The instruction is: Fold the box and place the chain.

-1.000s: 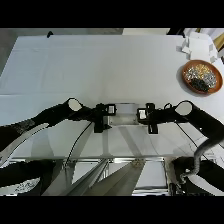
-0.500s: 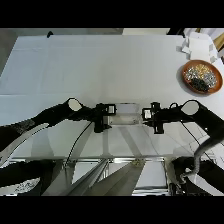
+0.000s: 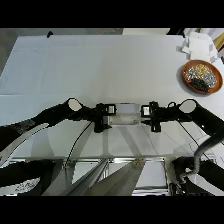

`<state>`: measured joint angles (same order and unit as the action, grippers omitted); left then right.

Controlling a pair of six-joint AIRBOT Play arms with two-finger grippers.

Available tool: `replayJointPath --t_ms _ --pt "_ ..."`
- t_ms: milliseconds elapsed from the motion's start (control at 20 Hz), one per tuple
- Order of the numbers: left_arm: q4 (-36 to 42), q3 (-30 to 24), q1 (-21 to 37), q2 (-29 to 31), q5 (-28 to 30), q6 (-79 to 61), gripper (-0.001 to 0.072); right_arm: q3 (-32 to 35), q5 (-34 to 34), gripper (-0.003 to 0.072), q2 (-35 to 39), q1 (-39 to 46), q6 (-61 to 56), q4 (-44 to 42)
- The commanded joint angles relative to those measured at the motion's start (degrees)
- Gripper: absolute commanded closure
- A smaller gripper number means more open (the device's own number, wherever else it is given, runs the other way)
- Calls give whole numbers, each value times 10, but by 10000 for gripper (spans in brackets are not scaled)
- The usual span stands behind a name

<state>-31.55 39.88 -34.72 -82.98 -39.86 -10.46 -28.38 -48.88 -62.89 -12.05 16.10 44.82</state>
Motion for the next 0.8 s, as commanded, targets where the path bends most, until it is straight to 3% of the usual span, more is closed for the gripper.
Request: replayJointPath --t_ms 0,100,150,750 --pt "0 0 0 0 0 0 574 0 7 469 -2 0 25 -29" --pt "0 0 0 0 0 0 574 0 7 480 -2 0 25 -33" --pt "0 0 0 0 0 0 574 0 5 523 -2 -2 25 -35" --pt "0 0 0 0 0 0 574 0 46 523 -38 -55 54 -72"
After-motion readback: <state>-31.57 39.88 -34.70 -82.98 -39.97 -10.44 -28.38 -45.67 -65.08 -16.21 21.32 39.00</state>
